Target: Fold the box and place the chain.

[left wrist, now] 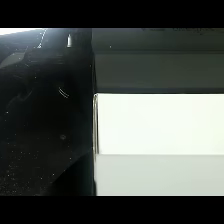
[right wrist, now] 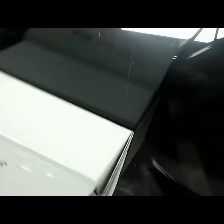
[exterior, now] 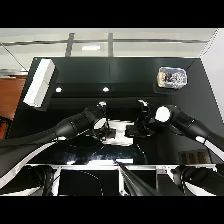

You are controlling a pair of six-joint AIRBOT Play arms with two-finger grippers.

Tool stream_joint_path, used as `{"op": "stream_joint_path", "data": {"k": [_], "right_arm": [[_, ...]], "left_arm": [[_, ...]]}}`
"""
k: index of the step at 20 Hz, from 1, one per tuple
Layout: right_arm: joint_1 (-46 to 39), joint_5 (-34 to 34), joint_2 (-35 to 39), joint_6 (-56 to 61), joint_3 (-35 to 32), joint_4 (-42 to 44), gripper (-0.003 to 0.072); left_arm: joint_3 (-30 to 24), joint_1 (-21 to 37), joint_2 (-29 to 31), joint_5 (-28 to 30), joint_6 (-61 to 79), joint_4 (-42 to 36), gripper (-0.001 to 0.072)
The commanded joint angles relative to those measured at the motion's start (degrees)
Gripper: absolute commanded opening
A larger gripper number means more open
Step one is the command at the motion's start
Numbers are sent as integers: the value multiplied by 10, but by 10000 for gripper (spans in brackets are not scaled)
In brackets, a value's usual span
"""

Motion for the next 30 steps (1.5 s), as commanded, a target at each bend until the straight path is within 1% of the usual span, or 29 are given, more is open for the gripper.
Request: {"op": "stream_joint_path", "data": {"k": [1, 2, 3, 4, 6, 9, 10, 12, 17, 21, 28, 29, 30], "right_arm": [[35, -4, 0, 117, 23, -72, 401], [43, -4, 0, 140, 26, -80, 400], [54, -4, 0, 161, 28, -95, 316], [68, -5, 0, 193, 29, -115, 306], [97, -9, 0, 253, 29, -153, 306], [141, -17, 0, 356, 30, -252, 305], [150, -21, 0, 378, 30, -263, 306], [157, -30, -1, 393, 30, -268, 306], [157, -27, -2, 414, 29, -268, 305], [157, 17, -10, 418, 29, -268, 305], [158, -7, -17, 433, 30, -262, 304], [158, -8, -18, 439, 30, -261, 281], [158, -8, -18, 439, 30, -261, 215]], "left_arm": [[0, 0, 0, 0, 0, 0, 25], [0, 0, 0, 0, 0, 0, 25], [0, 0, 0, 0, 0, 0, 25], [0, 0, 0, 1, 0, 1, 25], [0, 0, 0, 0, 0, 3, 25], [0, 0, 0, 0, 0, 3, 25], [0, 0, 0, -1, 0, 3, 25], [0, 0, 0, -1, 0, 3, 25], [0, 0, 0, 0, 0, 3, 25], [0, 0, 0, 0, 0, 3, 25], [0, 0, 0, 0, 0, 3, 25], [0, 0, 0, 0, 0, 3, 25], [0, 0, 0, 0, 0, 3, 25]]}}
